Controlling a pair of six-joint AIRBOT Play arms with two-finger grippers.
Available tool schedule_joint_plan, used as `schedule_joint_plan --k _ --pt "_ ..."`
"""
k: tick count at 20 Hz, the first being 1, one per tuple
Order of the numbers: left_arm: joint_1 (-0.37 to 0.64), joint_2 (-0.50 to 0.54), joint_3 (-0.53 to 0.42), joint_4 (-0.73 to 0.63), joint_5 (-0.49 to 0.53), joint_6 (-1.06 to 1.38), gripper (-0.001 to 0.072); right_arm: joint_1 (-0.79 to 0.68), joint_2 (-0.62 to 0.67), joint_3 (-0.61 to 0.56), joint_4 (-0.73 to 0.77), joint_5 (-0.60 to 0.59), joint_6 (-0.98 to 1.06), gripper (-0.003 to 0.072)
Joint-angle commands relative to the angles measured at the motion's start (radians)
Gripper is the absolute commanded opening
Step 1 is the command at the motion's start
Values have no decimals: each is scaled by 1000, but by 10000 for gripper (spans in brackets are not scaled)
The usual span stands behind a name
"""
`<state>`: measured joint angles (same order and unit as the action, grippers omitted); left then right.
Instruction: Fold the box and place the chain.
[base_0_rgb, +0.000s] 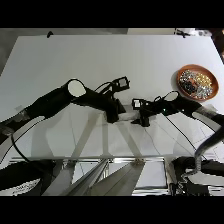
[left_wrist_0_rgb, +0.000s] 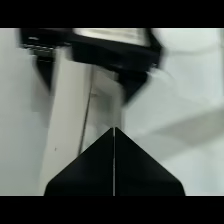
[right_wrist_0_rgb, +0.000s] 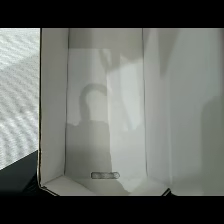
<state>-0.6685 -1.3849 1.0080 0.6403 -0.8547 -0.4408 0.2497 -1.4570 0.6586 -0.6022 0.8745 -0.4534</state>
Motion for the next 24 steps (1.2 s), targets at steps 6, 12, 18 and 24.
schedule_joint_plan --k 6,12,18,24 --pt "10 -122 0 24 417 -363 1 0 0 0 0 0 0 534" --pt "10 -159 0 56 375 -416 3 0 0 0 0 0 0 534" --pt "14 -112 0 84 365 -412 11 0 0 0 0 0 0 534" --pt "121 130 0 468 -26 -403 274 0 0 0 0 0 0 534"
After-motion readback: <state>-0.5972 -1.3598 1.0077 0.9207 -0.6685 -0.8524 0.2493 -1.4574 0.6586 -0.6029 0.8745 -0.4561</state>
